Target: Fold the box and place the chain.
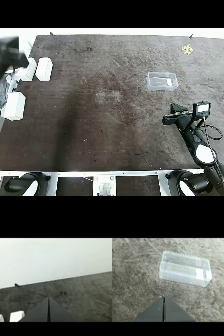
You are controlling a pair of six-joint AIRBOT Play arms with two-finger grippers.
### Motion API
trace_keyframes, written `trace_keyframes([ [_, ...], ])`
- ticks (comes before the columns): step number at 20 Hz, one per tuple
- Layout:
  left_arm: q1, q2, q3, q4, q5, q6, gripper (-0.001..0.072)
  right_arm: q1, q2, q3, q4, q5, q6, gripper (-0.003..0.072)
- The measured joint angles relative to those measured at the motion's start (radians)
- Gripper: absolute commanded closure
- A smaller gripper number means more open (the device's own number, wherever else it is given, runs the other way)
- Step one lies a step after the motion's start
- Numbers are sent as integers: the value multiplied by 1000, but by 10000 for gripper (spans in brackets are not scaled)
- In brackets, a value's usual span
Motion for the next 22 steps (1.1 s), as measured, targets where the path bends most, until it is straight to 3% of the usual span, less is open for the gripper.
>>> trace_keyframes([
  [4,-42,323,-306,-6,39,2,704,0,0,0,0,0,0,688],
  [8,-52,515,-484,-7,51,-1,700,0,0,0,0,-1,0,688],
  [13,-56,577,-559,-8,28,-1,700,0,0,0,0,-1,0,688],
  [22,-56,591,-576,-8,4,-1,700,0,0,0,0,-1,0,688],
])
